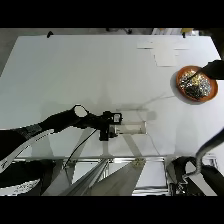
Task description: Fold the box and place the chain.
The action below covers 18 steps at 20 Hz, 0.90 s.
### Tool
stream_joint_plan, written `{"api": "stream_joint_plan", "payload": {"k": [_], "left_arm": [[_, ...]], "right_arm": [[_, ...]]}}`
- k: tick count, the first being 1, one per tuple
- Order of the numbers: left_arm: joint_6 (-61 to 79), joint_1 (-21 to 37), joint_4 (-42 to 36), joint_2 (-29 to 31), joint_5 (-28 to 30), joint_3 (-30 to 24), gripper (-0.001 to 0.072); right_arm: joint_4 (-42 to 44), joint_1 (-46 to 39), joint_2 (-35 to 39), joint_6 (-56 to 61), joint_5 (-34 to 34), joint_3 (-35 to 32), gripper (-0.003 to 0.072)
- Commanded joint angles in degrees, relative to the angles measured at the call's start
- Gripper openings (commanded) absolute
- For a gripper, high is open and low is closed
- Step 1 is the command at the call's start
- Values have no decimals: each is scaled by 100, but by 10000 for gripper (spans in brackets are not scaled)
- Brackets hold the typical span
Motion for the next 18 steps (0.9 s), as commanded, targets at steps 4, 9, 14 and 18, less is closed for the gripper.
{"api": "stream_joint_plan", "payload": {"k": [4, 9, 14, 18], "left_arm": [[2, 2, 2, -2, 2, -2, 210], [2, 2, 2, -2, 2, -2, 210], [2, 2, 2, -2, 0, -2, 210], [2, 2, 2, -2, 2, -2, 210]], "right_arm": [[144, 852, 1086, 0, 951, -2, 19], [376, 1711, 1508, 42, 1373, -2, 19], [1158, 2420, 1593, 42, 1368, -66, 19], [1239, 2892, 1598, -9, 935, -525, 19]]}}
